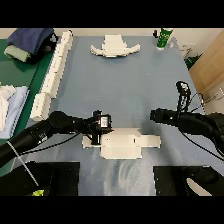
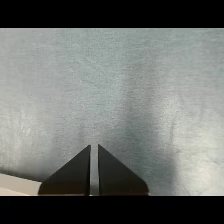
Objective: Fold the box.
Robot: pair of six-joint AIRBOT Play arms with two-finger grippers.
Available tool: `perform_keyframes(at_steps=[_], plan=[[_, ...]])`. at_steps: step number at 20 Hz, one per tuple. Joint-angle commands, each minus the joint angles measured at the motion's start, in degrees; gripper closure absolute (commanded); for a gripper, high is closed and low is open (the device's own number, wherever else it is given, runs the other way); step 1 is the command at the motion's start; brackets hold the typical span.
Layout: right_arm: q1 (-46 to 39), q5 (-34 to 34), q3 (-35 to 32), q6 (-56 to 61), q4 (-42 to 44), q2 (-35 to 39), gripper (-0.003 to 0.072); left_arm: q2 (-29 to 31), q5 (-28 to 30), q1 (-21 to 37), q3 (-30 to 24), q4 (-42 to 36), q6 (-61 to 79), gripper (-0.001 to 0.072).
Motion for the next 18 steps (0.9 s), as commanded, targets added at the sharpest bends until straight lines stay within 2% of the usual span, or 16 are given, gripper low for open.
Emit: perform_keyframes(at_steps=[1, 4, 5, 6, 13, 18], plan=[[0.1, -0.1, -0.1, 0.0, 0.5, 0.0, 0.0615, 0.3, 7.6, -4.3, -3.0, -1.8, 1.4, 0.0697], [0.1, 0.0, -0.6, 0.0, 1.1, 0.0, 0.0615, 0.3, 7.7, -5.7, -4.7, -1.9, 1.3, 0.0696], [0.0, 0.0, -1.0, 0.0, 1.1, 0.0, 0.0652, 0.3, 7.7, -5.9, -4.8, -2.0, 0.8, 0.0695], [0.1, 0.0, -1.4, 0.0, 1.1, 0.0, 0.0659, 0.3, 7.7, -5.9, -4.9, -2.0, 0.7, 0.0695], [0.0, -0.2, -1.9, 0.0, 1.4, 0.0, 0.0671, -0.1, 5.2, -5.9, -5.3, -2.0, -3.3, 0.0695], [0.0, -0.5, -1.9, 0.0, 1.6, 0.0, 0.0671, 2.1, 9.5, -5.9, -5.3, -2.0, 0.0, 0.0695]])
